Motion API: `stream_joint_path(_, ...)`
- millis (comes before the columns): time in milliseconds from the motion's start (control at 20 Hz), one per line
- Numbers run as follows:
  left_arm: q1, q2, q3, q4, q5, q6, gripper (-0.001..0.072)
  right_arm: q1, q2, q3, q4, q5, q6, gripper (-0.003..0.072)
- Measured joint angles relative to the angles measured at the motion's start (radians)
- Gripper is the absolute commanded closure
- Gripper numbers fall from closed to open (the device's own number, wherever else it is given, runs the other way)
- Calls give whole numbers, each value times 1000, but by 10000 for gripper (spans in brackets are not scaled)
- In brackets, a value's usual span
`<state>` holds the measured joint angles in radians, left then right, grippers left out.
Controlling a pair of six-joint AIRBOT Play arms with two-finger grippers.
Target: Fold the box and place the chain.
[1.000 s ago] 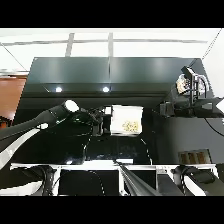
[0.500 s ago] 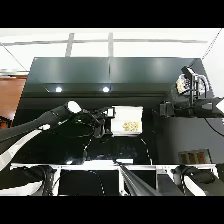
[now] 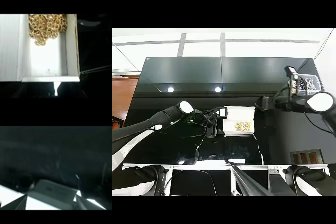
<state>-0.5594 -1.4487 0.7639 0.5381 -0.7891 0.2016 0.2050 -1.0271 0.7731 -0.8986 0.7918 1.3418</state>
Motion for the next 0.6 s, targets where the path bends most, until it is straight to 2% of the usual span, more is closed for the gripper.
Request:
stream_joint_path(100, 0, 0, 0, 0, 0, 0, 397, 33, -95, 37, 27, -30, -68, -34)
stream_joint_path(200, 0, 0, 0, 0, 0, 0, 397, 61, -155, 76, 43, 4, -227, -34)
stream_joint_path(400, 0, 0, 0, 0, 0, 0, 397, 80, -166, 138, -17, 212, -516, -34)
stream_joint_path(600, 0, 0, 0, 0, 0, 0, 397, 87, -139, 126, -24, 394, -658, -34)
